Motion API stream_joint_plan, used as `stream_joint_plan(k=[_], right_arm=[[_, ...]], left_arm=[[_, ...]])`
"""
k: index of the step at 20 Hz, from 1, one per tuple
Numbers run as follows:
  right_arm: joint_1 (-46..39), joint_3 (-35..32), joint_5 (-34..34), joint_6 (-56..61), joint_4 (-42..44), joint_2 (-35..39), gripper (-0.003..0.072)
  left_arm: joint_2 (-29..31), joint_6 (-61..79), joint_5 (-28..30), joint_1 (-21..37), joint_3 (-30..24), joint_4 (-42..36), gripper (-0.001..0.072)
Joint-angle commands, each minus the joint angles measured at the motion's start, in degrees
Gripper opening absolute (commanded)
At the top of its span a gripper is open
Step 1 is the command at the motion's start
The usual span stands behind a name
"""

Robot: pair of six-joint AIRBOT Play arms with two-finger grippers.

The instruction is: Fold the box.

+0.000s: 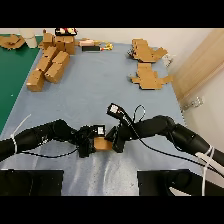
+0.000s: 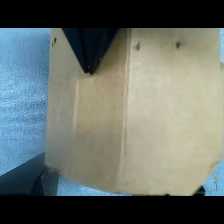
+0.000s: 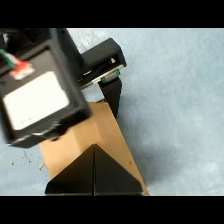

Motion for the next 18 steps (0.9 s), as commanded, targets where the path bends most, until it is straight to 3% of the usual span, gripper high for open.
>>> stream_joint_plan(k=[1,4,6,8,10,17,18], right_arm=[[5.5,-3.0,5.4,1.9,-6.3,5.4,0.0],[6.8,-5.4,9.3,3.2,-8.3,7.2,0.0013],[6.8,-5.4,9.9,1.7,-10.1,7.0,0.0231],[6.8,-5.4,9.8,-2.3,-11.4,6.8,0.0253],[6.8,-5.4,9.8,-6.5,-11.2,6.8,0.0401],[8.4,-5.4,6.5,-11.6,-11.3,5.5,0.0439],[9.8,-5.4,5.9,-13.6,-11.3,5.5,0.0476]], left_arm=[[0.0,0.0,0.0,0.0,0.0,0.0,0.0437],[0.0,0.0,0.0,0.0,0.0,0.0,0.0438],[0.0,0.0,0.0,0.0,0.0,0.0,0.0437],[0.0,0.0,0.0,0.0,0.0,0.0,0.0437],[0.0,0.0,0.0,0.0,0.0,0.0,0.0438],[0.0,0.0,0.0,0.0,0.0,0.0,0.0438],[0.0,0.0,0.0,0.0,0.0,0.0,0.0438]])
